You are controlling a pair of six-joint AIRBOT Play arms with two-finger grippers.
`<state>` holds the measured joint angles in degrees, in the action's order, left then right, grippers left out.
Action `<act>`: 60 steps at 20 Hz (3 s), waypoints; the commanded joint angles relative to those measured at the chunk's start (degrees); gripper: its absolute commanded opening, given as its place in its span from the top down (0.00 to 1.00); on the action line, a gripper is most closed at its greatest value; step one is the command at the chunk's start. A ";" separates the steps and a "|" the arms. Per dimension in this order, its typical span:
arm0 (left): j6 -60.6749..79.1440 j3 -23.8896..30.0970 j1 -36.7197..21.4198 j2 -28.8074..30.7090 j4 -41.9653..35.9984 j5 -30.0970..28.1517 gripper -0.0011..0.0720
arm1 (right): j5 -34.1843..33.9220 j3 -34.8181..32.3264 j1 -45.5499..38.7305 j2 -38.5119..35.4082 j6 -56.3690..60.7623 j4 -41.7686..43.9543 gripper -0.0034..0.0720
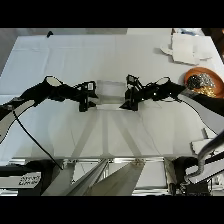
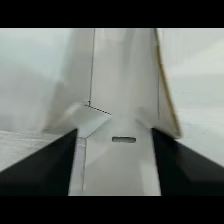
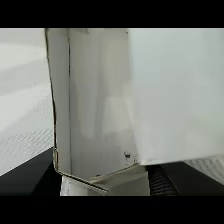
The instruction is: Fold the box and place the chain.
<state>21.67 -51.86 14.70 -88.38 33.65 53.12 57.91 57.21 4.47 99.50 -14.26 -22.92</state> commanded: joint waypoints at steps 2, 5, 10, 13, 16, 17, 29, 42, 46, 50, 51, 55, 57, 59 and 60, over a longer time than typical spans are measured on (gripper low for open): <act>-1.62 0.00 0.04 0.00 -0.28 -0.02 0.12 | -0.04 -0.02 0.04 0.04 0.11 0.11 0.55; -1.79 -0.02 -0.09 0.02 -0.15 0.02 0.78 | -0.04 0.00 0.04 0.04 0.11 0.11 0.55; -4.72 0.00 -1.22 2.60 -0.15 0.09 0.97 | -0.04 -0.02 0.04 0.04 0.11 0.11 0.55; -8.44 0.00 -2.32 6.97 1.11 0.09 0.97 | -0.07 0.00 0.04 0.04 0.11 0.11 0.55; -14.91 0.00 -3.58 12.09 1.33 0.20 0.98 | -0.04 0.00 0.04 0.04 0.11 0.11 0.55; -17.90 0.00 -4.31 13.66 1.90 0.17 0.98 | -0.04 0.00 0.04 0.04 0.11 0.11 0.55; -73.05 0.79 -11.43 5.99 22.12 -1.64 0.97 | -0.04 -0.02 0.04 0.02 0.11 0.11 0.55; -74.25 0.79 -6.73 -0.46 12.57 2.58 0.98 | -0.07 0.00 0.04 0.02 0.11 0.11 0.55; -71.58 0.79 -6.73 -0.44 10.56 6.34 0.98 | -0.04 0.00 0.04 0.04 0.11 0.11 0.55; -71.56 0.79 -6.82 -0.02 10.40 6.47 0.98 | -0.04 -0.02 0.04 0.04 0.11 0.11 0.55; -71.23 0.79 -6.82 0.07 9.29 6.51 0.98 | -0.04 0.00 0.04 0.04 0.11 0.11 0.55; -66.38 0.79 -6.82 0.07 1.90 6.08 0.98 | -0.04 0.00 0.04 0.04 0.11 0.11 0.55; -66.42 0.79 -6.82 0.07 1.22 4.48 0.97 | -0.04 -0.02 0.04 0.04 0.11 0.11 0.55; -66.40 0.79 -6.88 0.07 1.22 3.80 0.97 | -0.04 0.00 0.04 0.04 0.11 0.11 0.55; -66.40 0.79 -6.91 0.07 1.22 3.74 0.96 | -0.07 0.00 0.04 0.02 0.11 0.11 0.55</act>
<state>-45.41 -51.00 7.88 -88.36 36.18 57.93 57.87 57.21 4.51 99.53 -14.17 -22.83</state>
